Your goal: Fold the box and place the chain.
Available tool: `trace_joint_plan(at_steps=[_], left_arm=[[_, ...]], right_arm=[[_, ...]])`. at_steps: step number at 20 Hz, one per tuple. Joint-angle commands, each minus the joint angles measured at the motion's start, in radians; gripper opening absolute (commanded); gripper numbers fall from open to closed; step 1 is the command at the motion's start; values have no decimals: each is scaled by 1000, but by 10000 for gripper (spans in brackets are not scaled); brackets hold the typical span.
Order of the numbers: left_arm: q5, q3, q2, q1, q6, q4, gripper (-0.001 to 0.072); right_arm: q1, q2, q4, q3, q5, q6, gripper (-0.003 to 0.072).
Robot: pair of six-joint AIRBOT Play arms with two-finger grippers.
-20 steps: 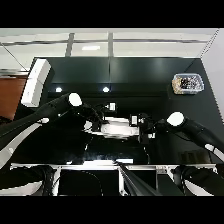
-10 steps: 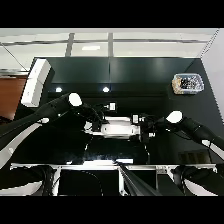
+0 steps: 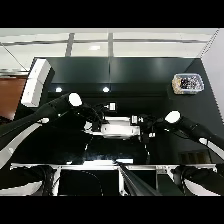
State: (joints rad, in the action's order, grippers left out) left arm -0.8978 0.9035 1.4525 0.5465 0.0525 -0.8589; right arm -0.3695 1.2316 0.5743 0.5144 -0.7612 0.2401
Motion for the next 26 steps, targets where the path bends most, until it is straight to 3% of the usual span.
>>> trace_joint_plan(at_steps=[1,2,3,5,6,7,8,10,11,12,13,15,16,17,18,19,22,24,26], left_arm=[[-1,0,0,0,0,0,30],[-1,0,0,0,0,0,30],[-1,0,0,0,0,0,30],[0,0,0,0,1,0,31],[-1,0,-2,0,2,-1,36],[-5,0,-9,0,8,-4,99],[-7,0,-24,0,21,-15,233],[-21,0,-74,0,111,-81,574],[-43,0,-105,0,163,-132,687],[-65,0,-137,0,232,-180,691],[-88,0,-170,0,311,-222,691],[-149,0,-238,-2,478,-297,671],[-182,0,-264,-4,549,-320,583],[-218,0,-288,-6,617,-342,450],[-254,0,-306,-6,685,-357,216],[-293,0,-319,-6,726,-358,31],[-361,-34,-323,-2,833,-157,29],[-292,-110,-323,10,755,76,29],[-142,-191,-323,12,630,284,29]], right_arm=[[0,2,4,0,6,-4,627],[0,2,4,0,6,-4,520],[0,2,4,0,6,-4,467],[0,2,4,0,6,-4,466],[0,2,4,0,6,-4,414],[0,2,4,0,6,-4,414],[0,2,5,0,6,-3,414],[0,2,6,0,6,-3,414],[-1,2,6,-1,5,-3,400],[-1,2,8,-1,0,-3,291],[-1,2,11,0,-4,0,245],[-1,2,13,-1,-6,0,246],[-2,2,13,0,-6,0,246],[-2,2,13,0,-6,0,246],[-1,2,13,-1,-6,0,246],[-2,2,14,0,-8,2,246],[-2,2,21,0,-22,11,246],[-1,2,21,0,-21,11,246],[-1,2,21,0,-21,11,246]])
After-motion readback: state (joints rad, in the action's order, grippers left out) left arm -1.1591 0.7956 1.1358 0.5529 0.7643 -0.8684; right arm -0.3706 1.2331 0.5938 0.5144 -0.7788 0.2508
